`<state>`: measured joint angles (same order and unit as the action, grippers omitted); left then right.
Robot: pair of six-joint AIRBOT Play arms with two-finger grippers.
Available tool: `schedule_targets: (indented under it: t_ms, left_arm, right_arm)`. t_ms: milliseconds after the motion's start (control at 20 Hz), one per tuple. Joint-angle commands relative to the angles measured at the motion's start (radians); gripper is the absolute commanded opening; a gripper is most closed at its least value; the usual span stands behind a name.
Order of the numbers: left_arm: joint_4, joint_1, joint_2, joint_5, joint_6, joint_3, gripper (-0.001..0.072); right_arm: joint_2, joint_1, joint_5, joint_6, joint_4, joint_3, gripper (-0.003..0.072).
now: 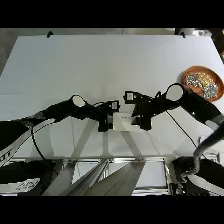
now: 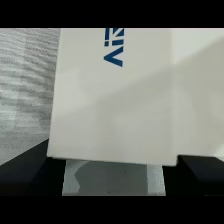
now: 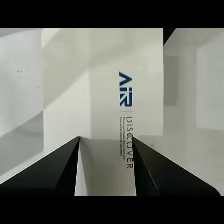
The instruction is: Fold the box and place the chain.
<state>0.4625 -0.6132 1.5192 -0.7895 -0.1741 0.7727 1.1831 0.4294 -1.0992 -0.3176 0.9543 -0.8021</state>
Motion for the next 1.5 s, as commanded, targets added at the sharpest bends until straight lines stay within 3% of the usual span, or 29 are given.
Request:
schedule_targets:
  t_ms: [0, 550, 800, 900, 1450]
  left_arm:
    - [0.0, 0.0, -0.001, 0.0, -0.001, 0.0, 0.0396]
    - [0.0, 0.0, -0.001, 0.0, -0.001, 0.0, 0.0396]
    - [0.0, 0.0, -0.001, 0.0, -0.001, 0.0, 0.0396]
    - [0.0, 0.0, -0.001, 0.0, -0.001, 0.0, 0.0396]
    - [0.0, 0.0, -0.001, 0.0, -0.001, 0.0, 0.0396]
  right_arm:
    - [-0.049, 0.037, 0.066, 0.003, 0.034, -0.001, 0.0353]
    - [-0.053, 0.12, 0.039, -0.111, 0.093, 0.003, 0.0366]
    - [-0.053, 0.12, 0.106, -0.161, 0.148, 0.041, 0.036]
    - [-0.053, 0.12, 0.147, -0.188, 0.187, 0.041, 0.032]
    - [-0.138, 0.12, 0.217, -0.206, 0.19, 0.041, 0.0316]
